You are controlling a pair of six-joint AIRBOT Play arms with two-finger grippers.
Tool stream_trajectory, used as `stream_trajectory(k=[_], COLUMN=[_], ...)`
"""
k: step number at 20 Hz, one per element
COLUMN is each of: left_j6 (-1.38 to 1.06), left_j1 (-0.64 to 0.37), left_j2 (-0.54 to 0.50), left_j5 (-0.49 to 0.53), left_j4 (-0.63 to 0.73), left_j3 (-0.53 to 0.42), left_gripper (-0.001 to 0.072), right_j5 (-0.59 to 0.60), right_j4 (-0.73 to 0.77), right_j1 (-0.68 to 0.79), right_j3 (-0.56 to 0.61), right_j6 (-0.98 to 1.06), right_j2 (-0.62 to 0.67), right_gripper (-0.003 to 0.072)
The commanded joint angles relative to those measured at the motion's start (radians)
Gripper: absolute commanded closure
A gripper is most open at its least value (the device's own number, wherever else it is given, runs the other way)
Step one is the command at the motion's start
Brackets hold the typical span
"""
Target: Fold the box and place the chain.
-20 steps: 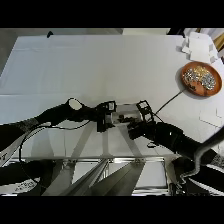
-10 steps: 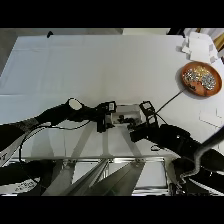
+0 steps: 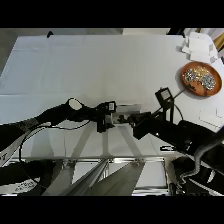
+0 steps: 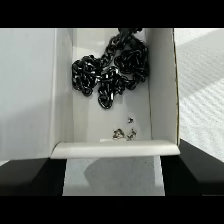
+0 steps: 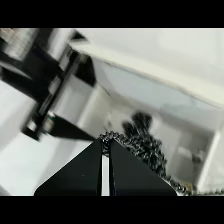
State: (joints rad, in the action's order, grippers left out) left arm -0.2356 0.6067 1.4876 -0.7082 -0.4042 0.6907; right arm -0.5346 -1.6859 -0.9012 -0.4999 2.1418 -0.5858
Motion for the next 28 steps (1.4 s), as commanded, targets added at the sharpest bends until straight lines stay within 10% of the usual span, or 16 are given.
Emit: stream_trajectory(k=[1,28], left_j6=[0.0,0.0], left_j1=[0.0,0.0], left_j2=[0.0,0.0], left_j5=[0.001,0.001], left_j4=[0.0,0.0], left_j3=[-0.001,0.0], left_gripper=[0.0437,0.0437], right_j5=[-0.004,-0.043], right_j4=[-0.014,-0.063], right_j1=[-0.001,0.0], right_j3=[-0.107,-0.124], right_j6=[-0.071,-0.083], right_j2=[0.018,-0.363], right_gripper=[0.0672,0.0616])
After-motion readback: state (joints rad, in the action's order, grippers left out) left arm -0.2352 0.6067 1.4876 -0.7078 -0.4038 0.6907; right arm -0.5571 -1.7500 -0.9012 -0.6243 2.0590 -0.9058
